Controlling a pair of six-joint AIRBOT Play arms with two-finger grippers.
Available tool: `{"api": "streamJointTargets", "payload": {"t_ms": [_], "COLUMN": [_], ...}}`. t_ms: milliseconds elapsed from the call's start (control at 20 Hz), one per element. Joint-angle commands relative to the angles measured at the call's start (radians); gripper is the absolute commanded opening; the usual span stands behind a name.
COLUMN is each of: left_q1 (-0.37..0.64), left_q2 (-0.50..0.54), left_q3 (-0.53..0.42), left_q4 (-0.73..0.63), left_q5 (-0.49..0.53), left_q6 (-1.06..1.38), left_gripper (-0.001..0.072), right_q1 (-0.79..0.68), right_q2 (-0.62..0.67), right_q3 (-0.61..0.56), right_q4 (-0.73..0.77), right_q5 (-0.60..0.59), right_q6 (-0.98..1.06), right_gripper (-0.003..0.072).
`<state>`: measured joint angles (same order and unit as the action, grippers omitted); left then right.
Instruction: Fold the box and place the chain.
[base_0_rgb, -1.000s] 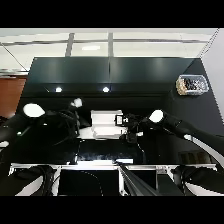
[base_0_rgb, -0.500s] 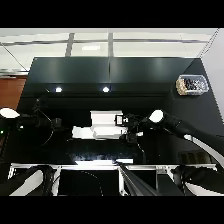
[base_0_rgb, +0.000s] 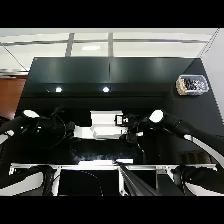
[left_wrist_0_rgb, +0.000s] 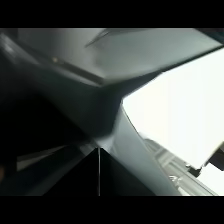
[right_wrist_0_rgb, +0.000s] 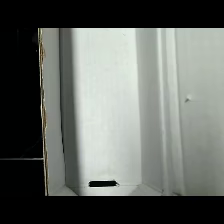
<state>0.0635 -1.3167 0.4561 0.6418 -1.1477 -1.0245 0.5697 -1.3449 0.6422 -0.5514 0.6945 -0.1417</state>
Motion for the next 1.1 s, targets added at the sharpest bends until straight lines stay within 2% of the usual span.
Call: {"api": "streamJointTargets", "payload": {"t_ms": [0, 100, 300, 400, 550, 800, 1050], "left_q1": [-0.044, -0.027, 0.029, 0.031, -0.024, -0.153, -0.208], "left_q2": [-0.012, 0.006, 0.071, 0.106, 0.124, 0.124, 0.124], "left_q3": [0.0, 0.0, 0.0, 0.0, 0.0, 0.001, 0.045], "left_q4": [-0.077, -0.077, -0.076, -0.077, -0.102, -0.148, -0.145], "left_q5": [0.017, -0.007, -0.045, -0.048, -0.057, 0.02, 0.056], "left_q6": [0.088, 0.124, 0.165, 0.165, 0.165, 0.159, 0.127], "left_gripper": [0.0052, 0.0077, 0.0568, 0.058, 0.058, 0.0579, 0.0578], "right_q1": [0.0, 0.0, 0.0, 0.0, 0.0, 0.0, 0.0], "right_q2": [-0.001, -0.001, -0.001, -0.001, -0.001, -0.001, -0.001], "right_q3": [0.0, 0.0, 0.0, 0.0, 0.0, 0.0, 0.0], "right_q4": [0.0, 0.0, 0.0, 0.0, 0.0, 0.0, 0.0], "right_q5": [0.0, 0.0, 0.0, 0.0, 0.0, 0.0, 0.0], "right_q6": [0.0, 0.0, 0.0, 0.0, 0.0, 0.0, 0.0], "right_gripper": [0.0224, 0.0224, 0.0224, 0.0224, 0.0224, 0.0225, 0.0225]}}
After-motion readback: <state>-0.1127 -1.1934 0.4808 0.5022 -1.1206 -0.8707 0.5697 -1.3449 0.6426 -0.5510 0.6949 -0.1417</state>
